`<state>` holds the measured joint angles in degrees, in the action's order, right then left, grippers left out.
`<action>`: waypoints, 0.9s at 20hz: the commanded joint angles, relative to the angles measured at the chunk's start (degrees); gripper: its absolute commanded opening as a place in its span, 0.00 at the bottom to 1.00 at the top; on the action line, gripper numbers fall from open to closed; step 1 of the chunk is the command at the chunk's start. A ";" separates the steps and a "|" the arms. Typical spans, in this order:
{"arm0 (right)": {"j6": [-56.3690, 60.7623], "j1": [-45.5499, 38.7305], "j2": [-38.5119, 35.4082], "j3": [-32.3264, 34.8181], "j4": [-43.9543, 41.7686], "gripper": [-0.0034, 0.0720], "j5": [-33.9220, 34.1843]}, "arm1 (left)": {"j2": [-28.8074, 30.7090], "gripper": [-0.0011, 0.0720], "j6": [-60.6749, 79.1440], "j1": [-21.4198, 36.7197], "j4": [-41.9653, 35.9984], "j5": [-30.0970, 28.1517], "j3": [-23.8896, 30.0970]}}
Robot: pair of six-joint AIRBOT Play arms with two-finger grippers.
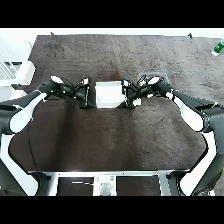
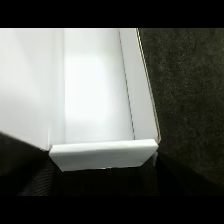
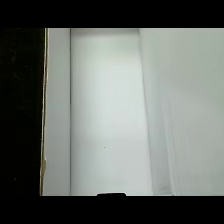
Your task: Fold the box and place the chain.
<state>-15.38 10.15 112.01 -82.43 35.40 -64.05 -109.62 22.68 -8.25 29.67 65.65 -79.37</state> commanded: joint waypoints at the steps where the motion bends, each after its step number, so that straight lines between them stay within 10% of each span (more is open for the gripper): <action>1: 0.09 -0.02 0.00 -0.02 -0.07 0.78 0.09 | -1.33 0.99 0.33 -0.07 -1.49 -0.04 -0.09; 18: 0.09 -0.02 0.00 -0.02 -0.07 0.78 0.09 | -2.27 0.98 -3.56 -2.51 3.30 -0.13 -2.97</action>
<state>-15.29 10.15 112.01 -82.43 35.33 -63.94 -111.87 20.67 -10.76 29.36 64.36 -81.69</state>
